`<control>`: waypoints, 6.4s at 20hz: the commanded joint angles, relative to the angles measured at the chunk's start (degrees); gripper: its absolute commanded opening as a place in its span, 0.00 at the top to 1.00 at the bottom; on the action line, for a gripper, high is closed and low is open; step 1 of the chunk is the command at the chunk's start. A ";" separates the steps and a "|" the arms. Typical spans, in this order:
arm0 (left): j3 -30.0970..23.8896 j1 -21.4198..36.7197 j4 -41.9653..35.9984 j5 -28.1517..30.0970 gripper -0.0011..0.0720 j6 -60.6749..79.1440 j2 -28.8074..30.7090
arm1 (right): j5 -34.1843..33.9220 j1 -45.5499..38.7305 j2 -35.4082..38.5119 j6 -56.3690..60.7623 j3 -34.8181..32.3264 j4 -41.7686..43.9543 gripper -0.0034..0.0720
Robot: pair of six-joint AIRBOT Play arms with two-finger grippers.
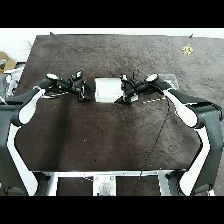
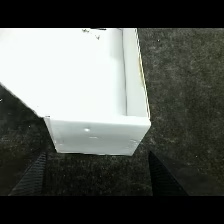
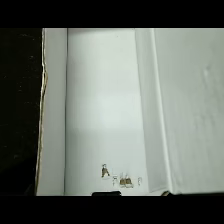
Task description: Fold the box and place the chain.
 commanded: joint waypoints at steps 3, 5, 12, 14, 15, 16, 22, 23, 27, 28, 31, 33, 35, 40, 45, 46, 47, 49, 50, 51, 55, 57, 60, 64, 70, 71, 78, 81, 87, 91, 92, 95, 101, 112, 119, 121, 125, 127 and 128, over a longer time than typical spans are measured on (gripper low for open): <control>0.04 -0.87 -1.88 -1.42 0.02 1.73 -0.33 | 0.02 -0.02 -0.02 0.00 -0.02 0.02 0.36; 0.04 -1.92 -0.68 -0.37 0.02 1.81 -0.33 | 0.02 -0.02 -0.02 0.00 -0.02 0.02 0.36; 0.07 -2.71 -0.48 2.67 0.02 2.69 -0.33 | 0.02 -0.02 -0.02 0.00 -0.02 0.00 0.36; 0.13 -2.23 -0.70 1.33 0.02 2.73 -0.26 | 0.02 -0.02 -0.02 0.02 -0.02 0.02 0.36; 0.55 -1.86 -0.74 0.83 0.02 2.71 -0.26 | 0.00 -0.02 -0.02 0.00 -0.02 0.00 0.36; 1.09 -1.16 -0.72 0.79 0.02 2.23 -0.26 | 0.02 -0.02 -0.02 0.00 -0.02 0.02 0.36; 2.84 -0.39 -0.07 -0.04 0.00 1.70 -0.33 | 0.00 -0.02 -0.02 0.00 -0.02 0.00 0.36; 2.84 -0.63 0.02 1.07 0.00 1.70 -0.35 | 0.02 -0.02 -0.02 0.00 -0.02 0.02 0.36; 2.84 -2.01 -0.48 1.46 0.01 1.70 -1.05 | 0.02 -0.02 -0.02 0.00 -0.02 0.02 0.36; 2.84 -2.58 -0.22 1.25 0.01 1.70 -1.46 | 0.02 -0.02 -0.02 0.00 -0.02 0.02 0.36; 2.84 -3.32 0.44 0.92 0.01 1.73 -2.84 | 0.00 -0.02 -0.02 0.02 -0.02 0.02 0.36; 2.84 -3.82 -0.48 -0.31 0.01 1.81 -3.39 | 0.00 -0.02 -0.02 0.00 -0.02 0.02 0.36; 2.84 -4.33 -1.70 0.02 0.01 3.56 -3.61 | 0.00 -0.02 -0.02 0.00 -0.02 0.02 0.36; 2.84 -5.73 -1.99 3.52 0.02 4.81 -4.50 | 0.00 -0.02 -0.02 0.00 -0.02 0.02 0.36; 2.84 -6.58 -2.78 4.55 0.02 4.72 -4.83 | 0.00 -0.02 -0.02 0.00 -0.02 0.02 0.36; 2.84 -6.58 -2.73 4.81 0.02 4.72 -4.83 | 0.00 -0.02 -0.02 0.00 -0.02 0.02 0.36; 2.84 -6.58 -2.82 4.79 0.02 4.72 -4.83 | 0.00 -0.02 -0.02 0.00 -0.02 0.02 0.36; 2.84 -6.58 -3.30 4.33 0.02 4.68 -4.83 | 0.02 -0.02 -0.02 0.00 -0.02 0.02 0.36; 2.84 -6.58 -3.93 3.69 0.02 4.68 -4.83 | 0.02 -0.02 -0.02 0.00 -0.02 0.02 0.36; 2.84 -6.58 -4.42 2.82 0.02 4.68 -4.83 | 0.02 -0.02 -0.02 0.00 -0.02 0.02 0.36; 2.84 -6.45 -4.44 2.69 0.02 4.66 -4.83 | 0.00 -0.02 -0.02 0.00 -0.02 0.02 0.36; 2.84 -6.45 -4.42 3.26 0.02 4.48 -4.83 | 0.02 -0.02 -0.02 0.00 -0.02 0.02 0.36; 2.84 -6.45 -4.28 3.63 0.02 4.24 -4.83 | 0.02 -0.02 -0.02 0.00 -0.02 0.02 0.36; 2.84 -6.45 -4.11 4.00 0.02 2.69 -4.83 | 0.00 -0.02 -0.02 0.00 -0.02 0.02 0.36; 2.84 -5.53 -4.83 3.37 0.02 -0.02 -4.83 | 0.02 -0.02 -0.02 0.00 -0.02 0.02 0.36; 2.84 -5.53 -5.03 3.43 0.02 0.00 -4.83 | 0.00 -0.02 -0.02 0.00 -0.02 0.02 0.36; 2.82 -5.53 -5.20 3.91 0.02 -0.04 -4.92 | 0.00 -0.02 -0.02 0.00 -0.02 0.02 0.36; 2.82 -5.53 -5.18 4.52 0.02 -0.02 -5.40 | 0.02 -0.02 -0.02 0.00 -0.02 0.02 0.36; 2.84 -5.66 -5.44 4.66 0.02 0.17 -5.44 | 0.02 -0.02 -0.02 0.00 -0.02 0.02 0.36; 2.84 -5.66 -5.35 4.72 0.30 0.20 -5.44 | 0.00 -0.02 -0.02 0.00 -0.02 0.02 0.36; 2.84 -5.66 -5.20 4.79 0.41 0.22 -5.44 | 0.02 -0.02 -0.02 0.00 -0.02 0.00 0.36; 2.84 -5.66 -5.16 5.20 0.42 0.22 -5.44 | 0.02 -0.02 -0.02 0.00 -0.02 0.02 0.36; 2.84 -5.64 -5.16 6.49 0.42 0.17 -5.44 | 0.02 -0.02 -0.02 0.00 -0.02 0.02 0.36; 2.84 -5.64 -5.27 6.54 0.42 -0.26 -5.44 | 0.02 -0.02 -0.02 0.02 -0.02 0.02 0.36; 2.84 -5.64 -5.40 6.49 0.42 -0.26 -5.44 | 0.00 -0.02 -0.02 0.00 -0.02 0.02 0.36; 2.84 -5.64 -5.40 6.47 0.42 -0.26 -5.44 | 0.00 -0.02 -0.02 0.02 -0.02 0.02 0.36; 2.84 -5.64 -5.40 6.49 0.42 -0.26 -5.44 | 0.02 -0.02 -0.02 0.02 -0.02 0.02 0.36; 2.84 -5.64 -5.40 6.49 0.42 -0.26 -5.44 | 0.02 -0.02 -0.02 0.00 -0.02 0.02 0.36; 2.84 -5.64 -5.42 6.49 0.42 -0.26 -5.44 | 0.02 -0.02 -0.02 0.00 -0.02 0.02 0.36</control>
